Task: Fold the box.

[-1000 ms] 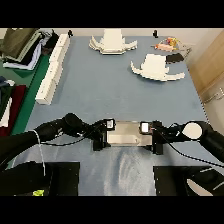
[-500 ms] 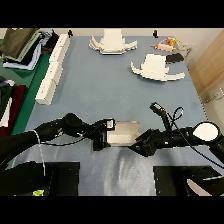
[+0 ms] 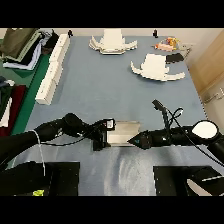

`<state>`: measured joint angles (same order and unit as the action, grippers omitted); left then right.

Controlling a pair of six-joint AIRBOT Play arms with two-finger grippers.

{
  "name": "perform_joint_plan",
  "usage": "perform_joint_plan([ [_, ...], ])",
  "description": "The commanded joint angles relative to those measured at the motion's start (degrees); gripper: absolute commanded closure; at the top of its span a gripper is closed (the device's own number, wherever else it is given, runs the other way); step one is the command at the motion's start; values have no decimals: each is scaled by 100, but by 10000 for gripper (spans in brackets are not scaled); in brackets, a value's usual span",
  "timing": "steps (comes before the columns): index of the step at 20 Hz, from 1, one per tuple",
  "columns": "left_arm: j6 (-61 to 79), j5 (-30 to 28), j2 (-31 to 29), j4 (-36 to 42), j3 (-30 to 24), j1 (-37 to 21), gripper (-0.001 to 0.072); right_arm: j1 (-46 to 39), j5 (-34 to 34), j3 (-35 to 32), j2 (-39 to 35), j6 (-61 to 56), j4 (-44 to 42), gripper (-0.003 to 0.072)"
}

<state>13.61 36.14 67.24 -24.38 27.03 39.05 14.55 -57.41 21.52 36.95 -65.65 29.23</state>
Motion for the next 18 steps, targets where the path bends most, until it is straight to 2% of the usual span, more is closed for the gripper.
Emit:
perform_joint_plan([
  [1, 2, -2, 2, 0, 4, 2, 230, 22, 407, 7, 352, -120, -4, 529],
  [5, 4, -2, 2, 0, 4, 2, 230, 22, 654, 358, 872, 579, -417, 529],
  [10, 2, -2, 2, 0, 4, 2, 230, 22, 1349, 1134, 1648, 632, 109, 535],
  [11, 4, 0, 2, 0, 4, 2, 229, 22, 1451, 1178, 1843, 634, 192, 535],
  [13, 4, 0, 2, 0, 4, 2, 230, 22, 1609, 1185, 2260, 761, 260, 608],
  [18, 2, 0, 2, 0, 4, 2, 230, 24, 1611, 1185, 3156, 1394, 245, 608],
])
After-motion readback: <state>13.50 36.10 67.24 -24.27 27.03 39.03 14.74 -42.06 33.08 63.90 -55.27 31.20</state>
